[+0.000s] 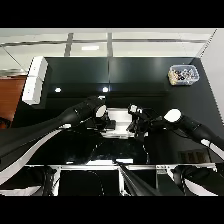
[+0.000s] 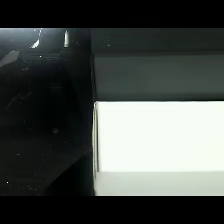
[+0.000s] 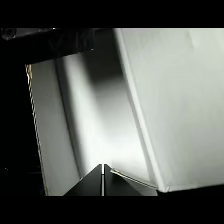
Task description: Fold the box and place the chain.
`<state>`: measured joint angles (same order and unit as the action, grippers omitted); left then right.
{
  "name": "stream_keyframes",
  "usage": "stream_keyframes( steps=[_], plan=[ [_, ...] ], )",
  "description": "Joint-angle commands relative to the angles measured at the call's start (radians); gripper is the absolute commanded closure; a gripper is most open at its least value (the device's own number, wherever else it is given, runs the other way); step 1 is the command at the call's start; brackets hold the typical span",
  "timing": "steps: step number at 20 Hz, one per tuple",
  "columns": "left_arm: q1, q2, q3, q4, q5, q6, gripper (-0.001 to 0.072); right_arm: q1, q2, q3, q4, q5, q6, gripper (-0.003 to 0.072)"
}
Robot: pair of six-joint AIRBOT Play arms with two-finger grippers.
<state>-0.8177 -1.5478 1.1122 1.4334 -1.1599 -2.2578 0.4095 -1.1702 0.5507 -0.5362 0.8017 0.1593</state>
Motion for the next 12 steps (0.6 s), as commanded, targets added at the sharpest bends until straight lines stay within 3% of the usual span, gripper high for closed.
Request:
stream_keyframes(
  steps=[1,8,10,12],
  plan=[
    [0.000,0.000,0.000,0.002,-0.001,-0.001,0.0682,-0.029,0.051,0.005,-0.001,0.091,0.251,0.0668],
    [0.001,0.000,0.000,0.002,-0.001,-0.001,0.0682,-0.389,0.153,0.058,0.002,0.441,0.603,0.0669],
    [0.001,0.000,0.000,0.002,-0.001,-0.001,0.0682,-0.510,0.153,0.058,-0.026,0.446,0.647,0.0668],
    [0.000,0.000,0.000,0.002,-0.001,-0.001,0.0682,-0.597,0.151,0.056,-0.087,0.372,0.710,0.0669]
  ],
)
